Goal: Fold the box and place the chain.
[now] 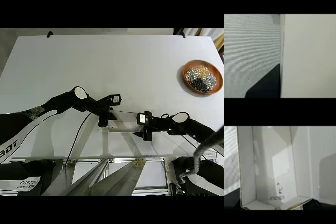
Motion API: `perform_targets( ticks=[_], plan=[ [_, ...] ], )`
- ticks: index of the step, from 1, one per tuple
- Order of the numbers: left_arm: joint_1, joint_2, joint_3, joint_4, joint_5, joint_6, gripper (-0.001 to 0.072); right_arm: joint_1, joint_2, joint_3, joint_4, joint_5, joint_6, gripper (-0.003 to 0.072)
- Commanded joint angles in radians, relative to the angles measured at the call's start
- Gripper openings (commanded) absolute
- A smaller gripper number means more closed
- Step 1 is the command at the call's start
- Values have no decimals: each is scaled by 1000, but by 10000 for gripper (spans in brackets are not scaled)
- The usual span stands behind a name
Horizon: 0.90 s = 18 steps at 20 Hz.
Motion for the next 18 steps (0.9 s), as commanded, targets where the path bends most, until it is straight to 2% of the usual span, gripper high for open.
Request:
perform_targets(
  ticks=[1,4,5,15,18],
  plan=[
    [0,0,1,2,-1,0,10,-6,-2,0,11,11,-3,593],
    [0,0,1,2,-1,0,10,-46,-2,8,39,41,-3,637],
    [0,0,1,2,-1,0,10,-57,-2,17,37,63,-2,705],
    [0,0,1,2,-2,0,10,-83,-2,29,53,139,5,720],
    [0,0,1,2,-1,0,10,-82,-3,29,53,108,-4,705]
  ],
)
